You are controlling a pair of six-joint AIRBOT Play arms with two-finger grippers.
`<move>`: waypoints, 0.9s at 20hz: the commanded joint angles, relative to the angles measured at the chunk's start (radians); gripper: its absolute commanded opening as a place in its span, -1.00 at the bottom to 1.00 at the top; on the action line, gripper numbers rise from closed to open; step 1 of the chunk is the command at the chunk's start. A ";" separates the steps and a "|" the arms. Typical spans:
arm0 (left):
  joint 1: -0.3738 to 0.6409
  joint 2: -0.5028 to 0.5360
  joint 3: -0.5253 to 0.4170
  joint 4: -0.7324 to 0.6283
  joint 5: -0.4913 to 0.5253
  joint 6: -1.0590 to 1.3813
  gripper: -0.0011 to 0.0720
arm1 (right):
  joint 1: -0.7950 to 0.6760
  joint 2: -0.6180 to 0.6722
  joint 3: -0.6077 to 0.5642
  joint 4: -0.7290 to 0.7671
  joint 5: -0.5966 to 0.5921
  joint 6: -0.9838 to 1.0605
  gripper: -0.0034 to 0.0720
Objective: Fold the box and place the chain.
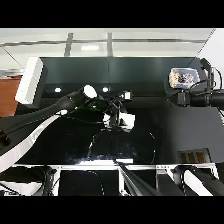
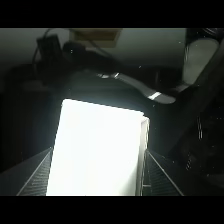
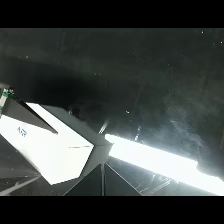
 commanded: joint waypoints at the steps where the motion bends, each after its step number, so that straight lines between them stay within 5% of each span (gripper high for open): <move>1: 0.000 -0.001 0.000 0.047 -0.016 0.004 0.95 | -0.001 0.000 0.000 0.000 -0.002 0.000 -0.87; 11: -0.011 -0.007 0.002 0.136 0.013 0.060 0.95 | -0.001 0.000 0.000 0.000 -0.002 0.001 -0.87; 18: 0.020 -0.006 0.078 0.135 -0.060 0.008 0.95 | -0.001 0.000 0.000 0.000 -0.001 0.001 -0.87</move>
